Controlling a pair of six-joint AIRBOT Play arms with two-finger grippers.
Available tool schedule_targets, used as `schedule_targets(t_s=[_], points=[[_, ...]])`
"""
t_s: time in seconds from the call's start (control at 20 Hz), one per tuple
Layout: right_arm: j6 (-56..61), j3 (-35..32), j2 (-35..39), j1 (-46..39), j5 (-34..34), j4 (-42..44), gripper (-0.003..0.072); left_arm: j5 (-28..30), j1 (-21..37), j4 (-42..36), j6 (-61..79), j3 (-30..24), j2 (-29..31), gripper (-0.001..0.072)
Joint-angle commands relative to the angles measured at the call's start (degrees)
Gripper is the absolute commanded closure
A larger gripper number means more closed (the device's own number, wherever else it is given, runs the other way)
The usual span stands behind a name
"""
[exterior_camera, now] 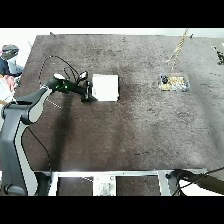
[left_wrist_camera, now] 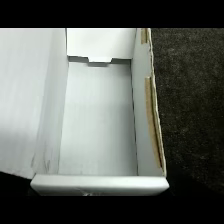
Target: Fold the box and place the chain.
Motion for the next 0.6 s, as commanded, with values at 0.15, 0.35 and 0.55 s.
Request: schedule_targets(t_s=[0.15,0.35,0.55], points=[[-0.8,0.0,-0.3,12.0,-1.4,3.5,0.0679,0.0,0.0,0.0,0.0,0.0,0.0,0.0190],[-0.8,-0.2,-5.0,18.0,1.9,3.9,0.0679,0.0,0.0,0.0,0.0,0.0,0.0,0.0190],[-0.7,-2.8,-9.9,21.4,1.7,4.5,0.0679,0.0,0.0,0.0,0.0,0.0,0.0,0.0191]])
